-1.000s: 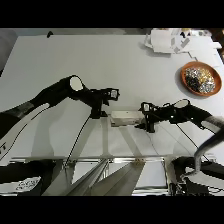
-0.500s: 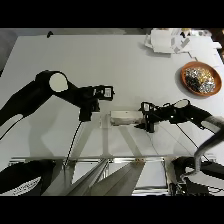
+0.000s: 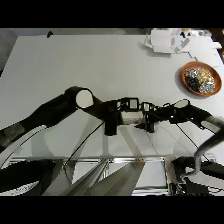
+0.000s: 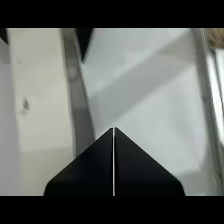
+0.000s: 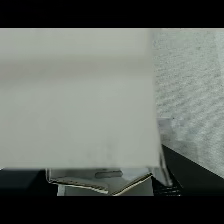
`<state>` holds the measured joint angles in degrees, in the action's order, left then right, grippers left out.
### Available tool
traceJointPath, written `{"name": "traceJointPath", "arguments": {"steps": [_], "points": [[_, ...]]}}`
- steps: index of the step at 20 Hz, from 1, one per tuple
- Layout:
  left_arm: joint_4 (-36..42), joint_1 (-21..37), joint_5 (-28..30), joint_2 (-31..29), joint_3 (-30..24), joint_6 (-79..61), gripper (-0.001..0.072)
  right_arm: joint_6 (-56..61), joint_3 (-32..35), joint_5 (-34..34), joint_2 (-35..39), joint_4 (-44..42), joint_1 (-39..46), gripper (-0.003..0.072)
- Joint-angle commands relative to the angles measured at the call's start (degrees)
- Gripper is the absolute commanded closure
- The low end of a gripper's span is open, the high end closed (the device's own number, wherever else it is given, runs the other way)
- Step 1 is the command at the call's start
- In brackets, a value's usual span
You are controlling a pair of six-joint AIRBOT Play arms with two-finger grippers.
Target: Fold the box and place the chain.
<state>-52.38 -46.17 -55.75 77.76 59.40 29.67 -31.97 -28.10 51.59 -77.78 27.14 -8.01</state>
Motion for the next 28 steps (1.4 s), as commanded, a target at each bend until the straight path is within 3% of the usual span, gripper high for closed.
{"name": "traceJointPath", "arguments": {"steps": [1,3,5,13,17,22,25,28], "points": [[0.83,-0.50,17.59,5.29,0.00,10.05,0.0704,-0.02,-0.07,0.02,0.02,0.02,0.04,0.0348],[0.85,1.05,23.63,6.54,0.00,15.89,0.0704,-0.02,-0.07,0.02,0.04,0.02,0.04,0.0348],[0.92,2.16,25.68,7.54,0.00,17.31,0.0704,-0.02,-0.07,0.02,0.02,0.02,0.04,0.0348],[1.07,3.15,23.10,11.91,0.02,18.32,0.0700,-0.02,-0.07,0.02,0.04,0.02,0.04,0.0348],[-4.42,4.90,18.16,5.44,0.04,18.21,0.0703,-0.02,-0.07,0.04,0.02,0.02,0.04,0.0348],[-13.49,6.23,3.43,-5.73,0.04,18.08,0.0699,-0.02,-0.07,0.04,0.02,0.02,0.04,0.0348],[-16.28,6.23,-5.11,-6.23,0.02,13.53,0.0699,-0.02,-0.07,0.04,0.04,0.02,0.04,0.0348],[-16.11,6.05,-8.17,-3.39,0.02,11.50,0.0703,-0.02,-0.07,0.04,0.02,0.02,0.04,0.0348]]}}
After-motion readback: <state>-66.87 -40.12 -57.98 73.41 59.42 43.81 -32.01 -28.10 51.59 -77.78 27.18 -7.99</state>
